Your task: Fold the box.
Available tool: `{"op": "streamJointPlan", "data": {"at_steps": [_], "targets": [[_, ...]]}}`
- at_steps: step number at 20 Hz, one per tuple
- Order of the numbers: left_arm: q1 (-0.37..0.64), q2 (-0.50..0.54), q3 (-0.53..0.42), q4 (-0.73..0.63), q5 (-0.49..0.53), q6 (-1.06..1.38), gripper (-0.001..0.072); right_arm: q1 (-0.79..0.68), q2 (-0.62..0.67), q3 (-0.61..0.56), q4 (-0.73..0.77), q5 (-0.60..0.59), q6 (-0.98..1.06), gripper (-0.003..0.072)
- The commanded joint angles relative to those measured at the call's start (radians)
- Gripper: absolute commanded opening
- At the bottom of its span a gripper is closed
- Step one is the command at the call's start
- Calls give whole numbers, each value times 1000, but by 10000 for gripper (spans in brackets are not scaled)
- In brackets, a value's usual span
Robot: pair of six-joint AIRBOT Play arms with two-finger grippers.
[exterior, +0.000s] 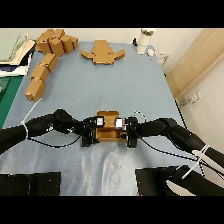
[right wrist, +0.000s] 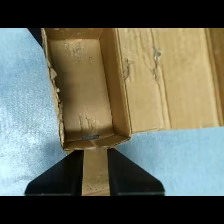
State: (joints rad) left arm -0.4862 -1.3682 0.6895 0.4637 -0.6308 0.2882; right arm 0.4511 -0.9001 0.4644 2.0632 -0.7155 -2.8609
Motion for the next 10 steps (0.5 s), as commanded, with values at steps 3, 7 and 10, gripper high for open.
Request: {"op": "streamJointPlan", "data": {"at_steps": [3, 7, 10], "targets": [[0, 0, 1, 0, 0, 0, 470, 6, -8, 0, 56, 28, -77, 217], [0, 0, 1, 0, 0, 0, 470, 45, -29, 0, 96, 75, -133, 217], [0, 0, 1, 0, 0, 0, 469, 80, -57, 0, 95, 97, -132, 229]]}}
